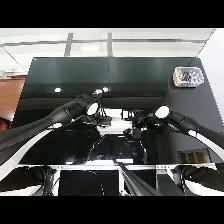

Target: Fold the box and place the chain.

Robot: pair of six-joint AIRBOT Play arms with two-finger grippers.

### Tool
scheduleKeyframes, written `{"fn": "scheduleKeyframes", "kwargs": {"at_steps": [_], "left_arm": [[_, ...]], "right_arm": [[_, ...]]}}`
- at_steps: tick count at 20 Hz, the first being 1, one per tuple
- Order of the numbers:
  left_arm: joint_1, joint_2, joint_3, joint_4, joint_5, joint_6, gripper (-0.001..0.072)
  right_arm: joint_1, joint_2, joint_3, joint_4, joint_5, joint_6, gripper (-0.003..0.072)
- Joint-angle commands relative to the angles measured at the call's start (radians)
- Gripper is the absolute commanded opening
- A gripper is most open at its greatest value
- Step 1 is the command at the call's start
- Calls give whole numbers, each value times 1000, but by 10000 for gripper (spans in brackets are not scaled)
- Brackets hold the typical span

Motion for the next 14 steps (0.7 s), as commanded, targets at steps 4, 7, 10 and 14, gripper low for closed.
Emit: {"fn": "scheduleKeyframes", "kwargs": {"at_steps": [4, 7, 10, 14], "left_arm": [[-39, 0, 1, 54, -5, -106, 406], [-69, 0, 1, 128, -5, -184, 406], [-69, 0, 1, 127, -5, -190, 404], [-63, 0, 1, 108, -7, -170, 335]], "right_arm": [[0, 0, 0, 0, 0, 0, 15], [0, 0, 0, 0, 0, 0, 15], [0, 0, 0, 0, 0, 1, 15], [0, 0, 0, 0, 0, 0, 15]]}}
